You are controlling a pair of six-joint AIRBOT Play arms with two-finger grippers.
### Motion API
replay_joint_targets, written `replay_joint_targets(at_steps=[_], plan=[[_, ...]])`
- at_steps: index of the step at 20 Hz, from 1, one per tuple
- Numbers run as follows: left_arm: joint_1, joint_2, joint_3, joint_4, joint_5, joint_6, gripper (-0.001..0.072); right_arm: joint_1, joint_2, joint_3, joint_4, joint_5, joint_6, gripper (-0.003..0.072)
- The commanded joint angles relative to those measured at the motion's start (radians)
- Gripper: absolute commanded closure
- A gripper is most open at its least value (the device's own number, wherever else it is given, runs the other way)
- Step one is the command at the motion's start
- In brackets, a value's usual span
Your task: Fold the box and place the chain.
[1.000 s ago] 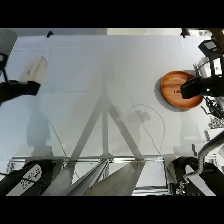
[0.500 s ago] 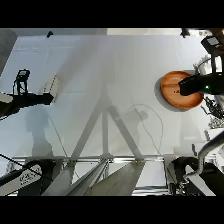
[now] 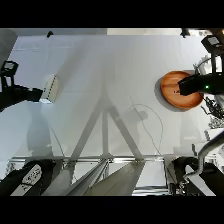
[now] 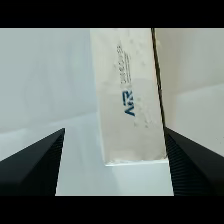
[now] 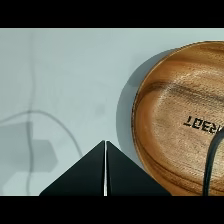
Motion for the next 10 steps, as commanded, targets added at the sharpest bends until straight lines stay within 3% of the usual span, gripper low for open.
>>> replay_joint_targets(at_steps=[1, 5, 10], plan=[[0.001, 0.117, 0.000, 0.021, 0.004, 0.000, 0.0014, 0.000, 0.001, 0.000, 0.011, 0.000, 0.000, 0.0668], [0.001, 0.185, 0.000, 0.021, 0.004, 0.000, 0.0014, 0.000, 0.001, 0.000, 0.011, 0.000, 0.000, 0.0668], [0.001, 0.198, 0.000, 0.021, 0.004, 0.000, 0.0014, 0.000, 0.001, 0.000, 0.011, -0.001, 0.000, 0.0668]])
